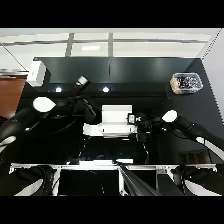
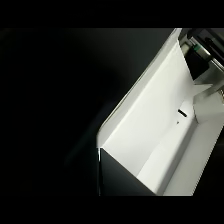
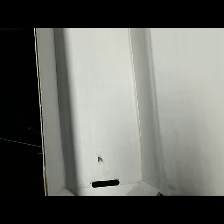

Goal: Fold the box and place the chain.

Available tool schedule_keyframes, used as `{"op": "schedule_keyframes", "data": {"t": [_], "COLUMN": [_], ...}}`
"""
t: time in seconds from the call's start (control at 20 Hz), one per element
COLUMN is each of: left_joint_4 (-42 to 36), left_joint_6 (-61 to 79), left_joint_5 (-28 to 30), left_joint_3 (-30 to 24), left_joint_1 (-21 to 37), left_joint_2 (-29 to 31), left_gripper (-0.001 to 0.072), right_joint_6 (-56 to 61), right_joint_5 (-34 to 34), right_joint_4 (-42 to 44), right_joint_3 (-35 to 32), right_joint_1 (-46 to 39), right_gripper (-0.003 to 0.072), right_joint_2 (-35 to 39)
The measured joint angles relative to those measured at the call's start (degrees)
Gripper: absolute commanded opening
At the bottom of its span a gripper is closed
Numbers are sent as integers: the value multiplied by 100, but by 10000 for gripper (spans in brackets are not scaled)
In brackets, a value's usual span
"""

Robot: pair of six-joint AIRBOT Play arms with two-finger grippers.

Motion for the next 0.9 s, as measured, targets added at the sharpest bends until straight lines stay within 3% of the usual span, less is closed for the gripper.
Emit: {"op": "schedule_keyframes", "data": {"t": [0.1,0.15,0.2,0.25,0.65,0.75,0.9], "left_joint_4": [66,107,162,254,1034,1095,1032], "left_joint_6": [229,415,643,911,2315,2437,2522], "left_joint_5": [-15,-37,-81,-225,-291,-278,-173], "left_joint_3": [-229,-367,-487,-592,-861,-863,-868], "left_joint_1": [236,313,345,350,-267,-455,-699], "left_joint_2": [470,629,721,772,223,46,-153], "left_gripper": [31,148,526,700,687,594,593], "right_joint_6": [0,0,0,0,2,2,0], "right_joint_5": [0,0,2,2,7,7,7], "right_joint_4": [0,0,0,-2,-2,-2,-4], "right_joint_3": [0,0,0,0,0,0,0], "right_joint_1": [0,0,0,0,0,0,0], "right_gripper": [76,76,76,76,77,76,76], "right_joint_2": [0,0,0,0,0,0,0]}}
